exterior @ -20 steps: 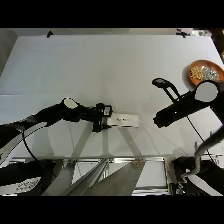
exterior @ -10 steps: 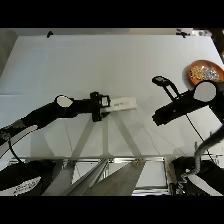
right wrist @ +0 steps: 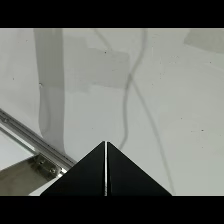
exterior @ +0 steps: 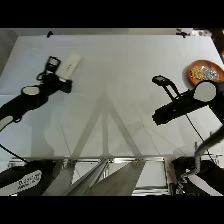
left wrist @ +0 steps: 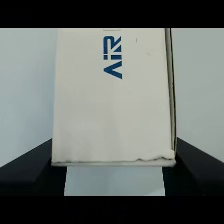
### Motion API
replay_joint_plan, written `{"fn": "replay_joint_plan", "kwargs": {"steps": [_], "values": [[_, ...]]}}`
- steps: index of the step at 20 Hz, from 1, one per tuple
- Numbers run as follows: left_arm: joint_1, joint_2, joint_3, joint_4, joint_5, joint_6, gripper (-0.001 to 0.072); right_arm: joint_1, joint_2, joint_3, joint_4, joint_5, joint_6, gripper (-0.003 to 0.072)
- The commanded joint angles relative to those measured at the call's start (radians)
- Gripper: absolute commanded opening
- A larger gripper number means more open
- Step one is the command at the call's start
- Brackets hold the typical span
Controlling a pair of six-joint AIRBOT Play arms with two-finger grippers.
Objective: Fold the box and place the chain.
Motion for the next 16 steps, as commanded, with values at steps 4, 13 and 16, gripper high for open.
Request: {"fn": "replay_joint_plan", "kwargs": {"steps": [4,13,16], "values": [[0.448,-0.002,0.0,0.42,-0.286,-0.448,0.035,-0.001,0.0,0.001,0.011,0.006,0.008,0.0015],[0.707,0.032,0.001,0.762,-0.463,-0.672,0.0701,-0.001,0.0,0.001,0.011,0.005,0.008,0.0015],[0.703,0.084,0.001,0.774,-0.482,-0.652,0.0703,-0.001,0.0,0.001,0.011,0.006,0.008,0.0015]]}}
